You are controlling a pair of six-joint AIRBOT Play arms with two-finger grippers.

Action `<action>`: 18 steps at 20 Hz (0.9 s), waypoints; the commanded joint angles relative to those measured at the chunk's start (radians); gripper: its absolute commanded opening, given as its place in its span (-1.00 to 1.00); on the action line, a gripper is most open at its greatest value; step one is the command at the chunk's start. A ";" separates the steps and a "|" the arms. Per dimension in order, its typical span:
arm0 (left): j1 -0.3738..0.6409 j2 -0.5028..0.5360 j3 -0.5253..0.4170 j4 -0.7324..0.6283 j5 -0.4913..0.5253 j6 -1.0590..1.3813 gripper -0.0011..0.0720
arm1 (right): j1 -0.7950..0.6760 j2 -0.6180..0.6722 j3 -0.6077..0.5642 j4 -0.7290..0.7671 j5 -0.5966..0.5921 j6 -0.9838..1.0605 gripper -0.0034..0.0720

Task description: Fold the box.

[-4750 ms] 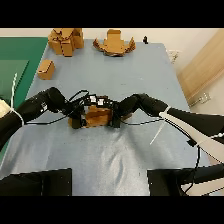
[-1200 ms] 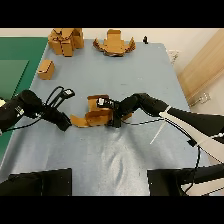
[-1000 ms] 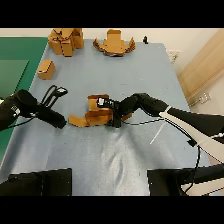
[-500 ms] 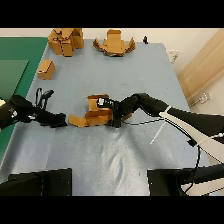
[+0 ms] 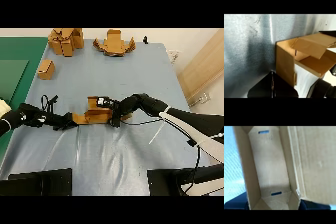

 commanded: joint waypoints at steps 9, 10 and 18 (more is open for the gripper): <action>0.002 -0.008 0.002 -0.114 -0.052 0.273 -0.94 | 0.000 0.000 0.000 -0.005 -0.001 0.000 0.64; 0.001 -0.007 0.003 -0.090 -0.059 0.293 -0.94 | -0.001 0.000 0.000 -0.008 -0.001 0.000 0.64; 0.000 0.093 0.060 0.010 -0.043 0.366 -0.94 | 0.000 -0.004 0.000 -0.007 -0.001 0.000 0.67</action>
